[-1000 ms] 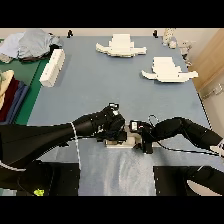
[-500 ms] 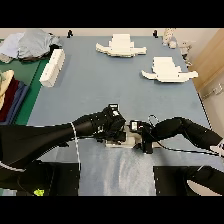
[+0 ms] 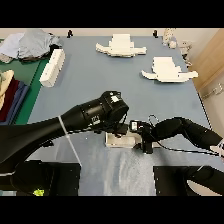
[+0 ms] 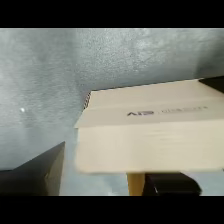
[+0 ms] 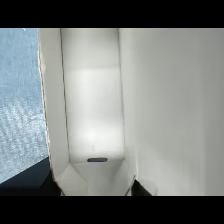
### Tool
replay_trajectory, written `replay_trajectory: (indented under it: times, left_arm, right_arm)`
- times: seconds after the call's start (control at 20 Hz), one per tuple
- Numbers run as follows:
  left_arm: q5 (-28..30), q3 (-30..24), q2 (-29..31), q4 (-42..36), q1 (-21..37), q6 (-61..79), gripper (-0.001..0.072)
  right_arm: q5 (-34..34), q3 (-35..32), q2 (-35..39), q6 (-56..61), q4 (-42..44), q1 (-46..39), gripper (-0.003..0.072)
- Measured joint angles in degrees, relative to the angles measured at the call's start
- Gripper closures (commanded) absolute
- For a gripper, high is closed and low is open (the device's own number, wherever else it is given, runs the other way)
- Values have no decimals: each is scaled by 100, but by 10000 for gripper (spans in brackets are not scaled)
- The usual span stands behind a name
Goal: Fold the box.
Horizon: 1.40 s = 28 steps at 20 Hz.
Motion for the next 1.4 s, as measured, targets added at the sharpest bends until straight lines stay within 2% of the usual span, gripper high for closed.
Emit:
replay_trajectory:
  times: [0.05, 0.1, 0.35, 0.55, 0.7, 0.85, 0.9, 0.95, 1.0, 1.2, 1.4]
  left_arm:
    - [-109, 83, 127, 35, 0, 48, 417]
    - [-186, 136, 236, 61, 0, 92, 705]
    - [-323, 254, 551, 116, 0, 614, 698]
    - [-275, 203, 693, -33, 90, 1622, 700]
    - [125, -306, 1150, -579, 588, 2907, 700]
    - [723, -1209, 1895, -1174, 1397, 5080, 694]
    - [914, -1545, 2142, -1432, 1687, 6006, 423]
    - [1086, -1851, 2345, -1696, 1963, 6841, 75]
    - [1307, -2170, 2520, -2000, 2251, 7707, 33]
    - [2118, -3307, 2809, -3292, 3067, 10756, 28]
    - [2809, -4203, 2715, -4535, 3281, 13011, 13]
  right_arm:
    - [-2, 0, 0, -2, -2, 0, 167]
    - [-2, 0, 0, -2, -2, 0, 168]
    - [-2, 0, 0, -2, -4, 0, 168]
    - [-4, 0, 0, -2, -4, 0, 167]
    - [-2, 0, 0, -2, -4, 0, 168]
    - [-4, 0, 0, -2, -4, 0, 168]
    - [-4, 0, 0, -2, -4, 0, 167]
    - [-4, 0, 0, -2, -4, 0, 168]
    - [-4, 0, 0, -2, -4, 0, 167]
    - [-4, 0, 0, -2, -4, 0, 167]
    - [-4, 0, 0, -2, -7, 0, 167]
